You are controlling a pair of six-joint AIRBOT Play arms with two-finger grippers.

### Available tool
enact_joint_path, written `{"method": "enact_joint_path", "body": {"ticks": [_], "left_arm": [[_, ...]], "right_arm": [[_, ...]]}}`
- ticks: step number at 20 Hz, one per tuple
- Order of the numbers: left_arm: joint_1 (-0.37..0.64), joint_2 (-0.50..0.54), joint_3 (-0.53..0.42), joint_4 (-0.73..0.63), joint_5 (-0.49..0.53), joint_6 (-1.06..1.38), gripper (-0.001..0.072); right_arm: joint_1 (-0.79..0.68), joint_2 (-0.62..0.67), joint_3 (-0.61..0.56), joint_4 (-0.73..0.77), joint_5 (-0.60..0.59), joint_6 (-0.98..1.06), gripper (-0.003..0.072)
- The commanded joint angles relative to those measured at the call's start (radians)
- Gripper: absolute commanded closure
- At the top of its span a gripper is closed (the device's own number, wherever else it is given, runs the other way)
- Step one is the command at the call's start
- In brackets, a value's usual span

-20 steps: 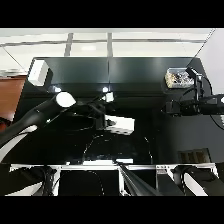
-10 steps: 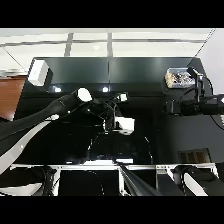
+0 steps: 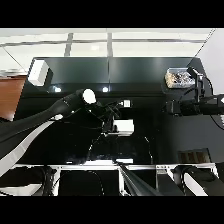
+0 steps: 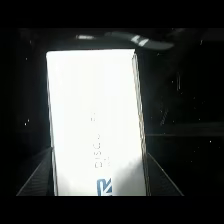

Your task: Fold the box and place the chain.

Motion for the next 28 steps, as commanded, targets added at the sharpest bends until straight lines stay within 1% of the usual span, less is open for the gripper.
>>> {"method": "enact_joint_path", "body": {"ticks": [1, 3, 4, 5, 7, 8, 9, 10, 11, 12, 14, 16, 17, 19, 21, 24, 26, 27, 28], "left_arm": [[-0.051, -0.001, 0.034, 0.175, 0.027, -0.204, 0.0002], [-0.092, -0.008, 0.041, 0.228, 0.066, -0.319, 0.0019], [-0.113, -0.021, 0.051, 0.28, 0.064, -0.376, 0.0019], [-0.135, -0.03, 0.063, 0.361, 0.069, -0.447, 0.0039], [-0.16, -0.028, 0.078, 0.508, 0.074, -0.569, 0.016], [-0.156, -0.019, 0.085, 0.545, 0.061, -0.604, 0.0256], [-0.135, -0.005, 0.093, 0.557, 0.036, -0.618, 0.0328], [-0.103, 0.014, 0.096, 0.556, 0.006, -0.618, 0.038], [-0.056, 0.04, 0.095, 0.554, -0.034, -0.619, 0.0384], [-0.001, 0.065, 0.095, 0.547, -0.079, -0.621, 0.0446], [0.147, 0.114, 0.095, 0.535, -0.169, -0.67, 0.0446], [0.333, 0.149, 0.095, 0.535, -0.242, -0.757, 0.0444], [0.442, 0.157, 0.095, 0.535, -0.279, -0.832, 0.0444], [0.654, 0.154, 0.091, 0.536, -0.332, -0.96, 0.0443], [0.845, 0.153, 0.086, 0.536, -0.308, -1.012, 0.0443], [1.069, 0.15, 0.087, 0.537, -0.237, -1.027, 0.0443], [1.157, 0.143, 0.087, 0.532, -0.183, -1.027, 0.043], [1.186, 0.139, 0.087, 0.512, -0.145, -1.026, 0.0429], [1.203, 0.133, 0.087, 0.497, -0.114, -1.019, 0.0412]], "right_arm": [[0.0, 0.0, 0.0, 0.0, -0.001, 0.0, 0.0674], [0.0, 0.0, 0.0, 0.0, 0.0, 0.0, 0.0674], [0.0, 0.0, 0.0, 0.0, -0.001, 0.0, 0.0673], [0.0, 0.0, 0.0, 0.0, 0.0, 0.0, 0.0673], [0.0, 0.0, 0.0, 0.0, 0.0, 0.0, 0.0674], [0.0, 0.0, 0.0, 0.0, 0.0, 0.0, 0.0673], [0.0, 0.0, 0.0, 0.0, 0.0, 0.0, 0.0673], [0.0, 0.0, 0.0, 0.0, 0.0, 0.0, 0.0673], [0.0, 0.0, 0.0, 0.0, 0.0, 0.0, 0.0673], [0.0, 0.0, 0.0, 0.0, 0.0, 0.0, 0.0673], [0.0, 0.0, 0.0, 0.0, 0.0, 0.0, 0.0673], [0.0, 0.0, 0.0, 0.0, -0.001, 0.0, 0.0673], [0.0, 0.0, 0.0, 0.0, -0.001, 0.0, 0.0673], [0.0, 0.0, 0.0, 0.0, -0.003, 0.0, 0.0673], [0.0, 0.0, 0.0, 0.0, -0.018, 0.0, 0.0673], [0.0, 0.0, 0.0, 0.0, -0.048, 0.0, 0.0673], [0.0, 0.0, 0.0, 0.0, -0.054, 0.0, 0.0673], [0.0, 0.0, 0.0, 0.0, -0.056, 0.0, 0.0673], [0.0, 0.0, 0.0, 0.0, -0.058, 0.0, 0.0673]]}}
